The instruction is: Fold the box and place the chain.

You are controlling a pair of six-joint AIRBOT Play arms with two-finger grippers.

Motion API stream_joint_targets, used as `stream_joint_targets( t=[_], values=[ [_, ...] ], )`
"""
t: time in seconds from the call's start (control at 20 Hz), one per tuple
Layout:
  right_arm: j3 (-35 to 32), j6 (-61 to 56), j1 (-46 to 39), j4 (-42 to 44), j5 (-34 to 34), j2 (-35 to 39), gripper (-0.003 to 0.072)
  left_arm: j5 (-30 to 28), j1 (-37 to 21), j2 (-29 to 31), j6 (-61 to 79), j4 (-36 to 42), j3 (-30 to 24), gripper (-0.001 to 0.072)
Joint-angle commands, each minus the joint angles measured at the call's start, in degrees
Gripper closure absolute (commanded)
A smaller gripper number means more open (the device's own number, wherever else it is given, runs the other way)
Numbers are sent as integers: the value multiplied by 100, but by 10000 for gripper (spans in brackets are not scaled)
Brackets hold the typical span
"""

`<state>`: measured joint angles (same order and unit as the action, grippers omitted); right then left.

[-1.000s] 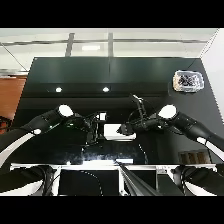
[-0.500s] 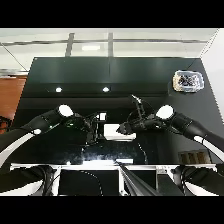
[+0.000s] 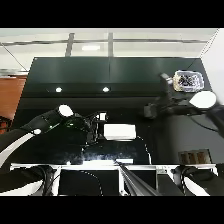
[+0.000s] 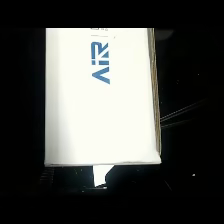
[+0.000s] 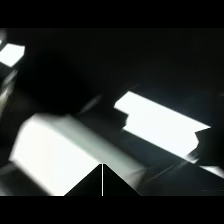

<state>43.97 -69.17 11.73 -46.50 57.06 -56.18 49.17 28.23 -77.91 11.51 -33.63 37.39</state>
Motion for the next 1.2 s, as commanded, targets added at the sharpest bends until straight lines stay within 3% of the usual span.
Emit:
stream_joint_targets(
  t=[0.0, 0.1, 0.4, 0.45, 0.5, 0.55, 0.7, 0.9, 1.05, 1.15],
  values=[
    [68, -179, -654, -1923, -581, 857, 677, 0, 0, 2, 4, -4, 2, 320],
    [68, -184, -785, -2376, -625, 999, 676, 0, 0, 2, 4, -4, 2, 320],
    [48, -398, -813, -2402, -568, 992, 676, -17, 0, 2, 2, 2, 2, 302],
    [48, -444, -815, -2402, -568, 992, 676, -11, 0, 2, 4, 0, 7, 228],
    [48, -466, -815, -2404, -568, 992, 676, 24, 0, 9, 4, -2, 7, 85],
    [48, -498, -815, -2400, -570, 992, 676, 85, -13, 28, -2, -50, 7, -4],
    [116, -546, -815, -2406, -664, 997, 676, 271, -201, 391, -573, -358, 7, -4],
    [330, -546, -817, -2682, -686, 997, 676, 745, -551, 1349, -1069, -479, 7, -3],
    [328, -616, -911, -3383, -774, 997, 677, 420, -376, 1582, -1095, 457, 190, 2],
    [328, -780, -1296, -3421, -791, 997, 677, 238, 4, 1451, -1217, 560, 446, 2]
  ],
)
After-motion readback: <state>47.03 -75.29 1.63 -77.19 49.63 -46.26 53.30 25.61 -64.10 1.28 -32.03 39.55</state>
